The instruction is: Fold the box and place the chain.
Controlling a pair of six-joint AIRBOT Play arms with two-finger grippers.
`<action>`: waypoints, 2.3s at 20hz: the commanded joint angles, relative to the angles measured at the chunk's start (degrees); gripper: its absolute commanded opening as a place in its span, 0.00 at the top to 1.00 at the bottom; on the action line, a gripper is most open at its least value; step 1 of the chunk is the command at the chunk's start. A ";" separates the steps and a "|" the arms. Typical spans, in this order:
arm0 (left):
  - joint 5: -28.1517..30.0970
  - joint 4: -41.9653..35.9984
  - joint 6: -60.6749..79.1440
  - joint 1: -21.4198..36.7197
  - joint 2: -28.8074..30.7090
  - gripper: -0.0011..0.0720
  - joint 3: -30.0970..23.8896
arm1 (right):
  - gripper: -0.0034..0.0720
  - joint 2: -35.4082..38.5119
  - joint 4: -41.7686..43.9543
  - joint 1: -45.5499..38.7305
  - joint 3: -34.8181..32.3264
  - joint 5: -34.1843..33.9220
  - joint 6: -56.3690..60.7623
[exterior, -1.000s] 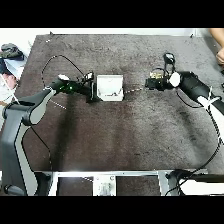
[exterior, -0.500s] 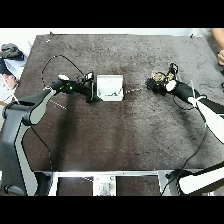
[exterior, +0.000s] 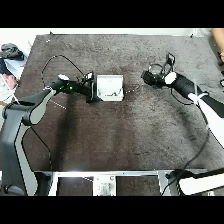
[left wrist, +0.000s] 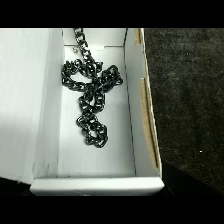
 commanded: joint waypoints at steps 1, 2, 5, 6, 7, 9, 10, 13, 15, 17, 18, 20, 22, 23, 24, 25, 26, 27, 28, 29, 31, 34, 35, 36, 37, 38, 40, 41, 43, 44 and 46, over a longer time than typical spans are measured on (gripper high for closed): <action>0.02 0.00 0.02 0.00 -0.02 0.28 0.02 | 0.94 10.88 -0.20 6.21 0.22 5.49 -6.71; 0.02 0.00 0.02 0.00 -0.02 0.28 0.02 | 0.94 13.62 -0.59 8.74 0.22 5.35 -6.71; 0.02 0.00 0.02 0.00 -0.02 0.28 0.02 | 0.94 17.92 -1.66 15.61 0.59 3.87 -6.69; 0.02 0.00 0.02 0.00 -0.02 0.28 0.02 | 0.94 17.99 -1.68 17.81 1.51 2.73 -6.69; 0.02 0.00 0.02 0.00 -0.02 0.28 0.02 | 0.94 17.84 -2.01 19.85 2.47 1.25 -6.69; 0.02 0.02 0.02 0.00 -0.02 0.28 0.02 | 0.94 17.14 -3.17 22.77 4.02 -0.55 -6.67; 0.02 0.00 0.02 0.00 -0.02 0.28 0.02 | 0.94 16.59 -3.52 23.45 4.26 -0.92 -5.79; 0.02 0.00 0.02 0.00 -0.02 0.28 0.02 | 0.94 13.00 -3.34 24.63 4.26 0.11 -4.31; 0.02 0.02 0.02 0.00 -0.02 0.28 0.02 | 0.94 9.20 -3.34 24.98 4.24 1.66 -4.26; 0.02 0.00 0.02 0.00 -0.02 0.28 0.02 | 0.94 5.49 -3.43 24.63 4.24 3.93 -4.26; 0.02 0.00 0.02 0.00 -0.02 0.28 0.02 | 0.93 4.07 -3.61 24.17 4.22 4.87 -4.26; 0.02 0.00 0.02 0.00 -0.02 0.28 0.02 | 0.63 2.27 -4.70 22.01 4.17 6.64 -4.31; 0.02 0.00 0.02 0.00 -0.02 0.28 0.02 | 0.63 2.16 -9.73 18.95 4.07 8.59 -2.62; 0.02 0.02 0.02 0.00 -0.02 0.28 0.02 | 0.63 2.32 -12.33 16.92 4.00 9.94 -1.31; 0.02 0.02 0.02 0.00 -0.02 0.28 0.02 | 0.63 2.58 -14.38 14.75 3.52 10.91 -0.17; 0.00 0.00 0.02 0.00 -0.02 0.28 0.02 | 0.63 3.06 -16.13 12.11 2.08 10.99 1.46; 0.02 0.02 0.02 0.00 -0.02 0.28 0.02 | 0.63 3.50 -16.98 9.25 0.44 10.99 3.34; 0.04 0.02 0.02 0.00 -0.02 0.28 0.02 | 0.63 3.61 -17.33 5.88 -1.49 10.99 5.09; 0.04 0.02 0.02 0.00 -0.02 0.28 0.02 | 0.63 3.54 -17.31 2.47 -3.45 10.67 6.88; 0.04 0.02 0.02 0.00 -0.02 0.28 0.02 | 0.63 3.32 -17.25 -0.37 -5.16 9.60 8.74; 0.04 0.00 0.02 0.00 -0.02 0.28 0.02 | 0.63 2.05 -15.91 -4.59 -6.64 8.13 9.88; 0.04 0.00 0.02 0.00 -0.02 0.28 0.02 | 0.63 -0.48 -13.68 -6.10 -6.64 2.82 9.88; 0.04 0.00 0.02 0.00 -0.02 0.28 0.02 | 0.63 -1.36 -11.93 -6.03 -6.64 0.09 9.86; 0.04 0.00 0.02 0.00 -0.02 0.28 0.02 | 0.63 -2.25 -10.21 -5.99 -6.62 -2.40 9.86; 0.02 0.00 0.02 0.00 -0.02 0.28 0.02 | 0.63 -3.15 -8.57 -5.99 -6.60 -4.22 9.86; 0.02 0.00 0.02 0.00 -0.02 0.28 0.02 | 0.63 -3.91 -7.26 -5.99 -6.58 -5.88 9.84; 0.02 0.00 0.02 0.00 -0.02 0.28 0.02 | 0.63 -5.09 -5.75 -5.81 -6.58 -9.14 9.75; 0.02 0.00 0.02 0.00 -0.02 0.28 0.02 | 0.63 -5.70 -4.98 -5.68 -6.51 -10.19 9.64; 0.02 0.00 0.02 0.00 -0.02 0.28 0.02 | 0.76 -7.61 -3.93 -5.03 -5.18 -10.47 9.64; 0.02 0.00 0.02 0.00 -0.02 0.28 0.02 | 0.91 -8.28 -3.98 -4.42 -4.61 -10.60 9.62; 0.02 0.00 0.02 0.00 -0.02 0.28 0.02 | 0.94 -7.37 -4.20 -3.21 -4.52 -10.80 9.62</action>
